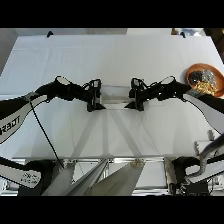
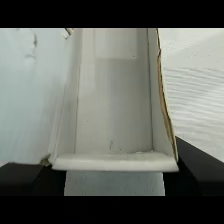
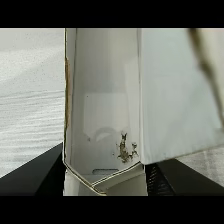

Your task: Fold the box and place the chain.

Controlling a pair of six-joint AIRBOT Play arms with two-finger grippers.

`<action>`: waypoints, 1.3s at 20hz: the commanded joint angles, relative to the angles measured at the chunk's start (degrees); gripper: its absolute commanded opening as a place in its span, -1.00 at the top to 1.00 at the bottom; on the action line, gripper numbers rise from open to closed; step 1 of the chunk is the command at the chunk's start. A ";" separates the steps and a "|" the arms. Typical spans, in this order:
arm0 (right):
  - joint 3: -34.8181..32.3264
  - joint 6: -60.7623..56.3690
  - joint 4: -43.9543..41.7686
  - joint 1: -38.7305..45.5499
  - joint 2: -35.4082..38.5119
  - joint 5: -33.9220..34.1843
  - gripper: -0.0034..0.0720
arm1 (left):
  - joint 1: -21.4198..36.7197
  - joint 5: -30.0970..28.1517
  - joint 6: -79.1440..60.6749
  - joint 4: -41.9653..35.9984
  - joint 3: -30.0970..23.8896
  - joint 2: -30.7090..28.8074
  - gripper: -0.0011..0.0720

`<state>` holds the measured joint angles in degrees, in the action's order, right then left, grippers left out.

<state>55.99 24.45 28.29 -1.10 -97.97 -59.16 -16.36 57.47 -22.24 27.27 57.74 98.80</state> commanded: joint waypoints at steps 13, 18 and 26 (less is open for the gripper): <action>0.04 0.00 0.00 0.00 0.00 -0.02 0.27 | -0.17 -0.26 0.22 0.66 0.04 -0.04 0.58; 0.04 0.00 0.00 0.00 0.00 -0.02 0.27 | -0.17 -0.26 0.22 0.66 0.04 -0.04 0.58; 0.07 0.02 -0.09 0.00 0.00 0.31 -0.03 | -0.17 -0.26 0.22 0.66 0.04 -0.04 0.58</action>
<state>55.99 24.47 28.29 -1.10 -97.97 -59.16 -16.51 57.23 -22.02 27.90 57.76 98.78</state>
